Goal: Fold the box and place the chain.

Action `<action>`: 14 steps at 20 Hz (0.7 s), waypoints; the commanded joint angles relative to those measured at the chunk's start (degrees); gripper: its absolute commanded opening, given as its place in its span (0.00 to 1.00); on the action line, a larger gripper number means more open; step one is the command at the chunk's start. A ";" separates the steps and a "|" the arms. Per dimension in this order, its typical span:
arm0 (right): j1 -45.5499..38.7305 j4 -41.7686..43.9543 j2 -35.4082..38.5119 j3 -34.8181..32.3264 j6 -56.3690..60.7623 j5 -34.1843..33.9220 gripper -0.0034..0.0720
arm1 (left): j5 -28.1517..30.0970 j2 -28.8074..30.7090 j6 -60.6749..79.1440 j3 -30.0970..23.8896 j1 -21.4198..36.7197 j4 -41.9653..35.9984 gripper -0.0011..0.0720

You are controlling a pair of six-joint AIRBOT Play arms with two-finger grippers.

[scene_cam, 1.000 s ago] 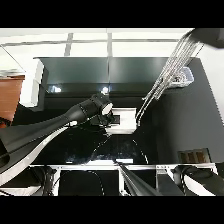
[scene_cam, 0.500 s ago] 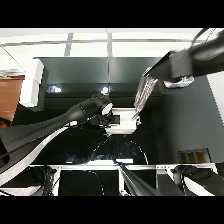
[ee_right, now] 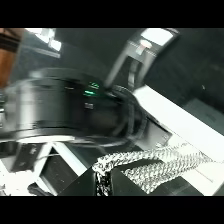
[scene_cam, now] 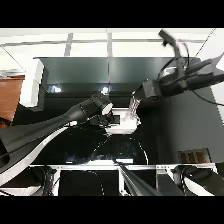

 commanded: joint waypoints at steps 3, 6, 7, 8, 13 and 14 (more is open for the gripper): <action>0.09 -5.25 0.02 -6.32 -0.13 -2.80 0.07 | 0.02 -0.02 0.02 0.02 -0.04 0.02 0.05; 0.13 -5.03 0.02 -6.71 0.26 -3.04 0.07 | 0.00 -0.02 0.02 0.02 -0.04 0.02 0.05; 0.31 -4.96 0.02 -7.21 0.28 -3.26 0.07 | 0.00 -0.02 0.02 0.02 -0.04 0.02 0.05; 0.57 -4.72 0.02 -8.07 0.37 -3.78 0.07 | 0.00 -0.02 0.02 0.02 -0.04 0.02 0.05; 3.87 -1.88 0.00 -14.08 1.18 -12.94 0.07 | 0.02 -0.02 0.02 0.02 -0.04 0.04 0.05; 4.48 -1.57 0.00 -15.15 1.40 -14.49 0.09 | 0.02 -0.02 0.02 0.02 -0.04 0.04 0.05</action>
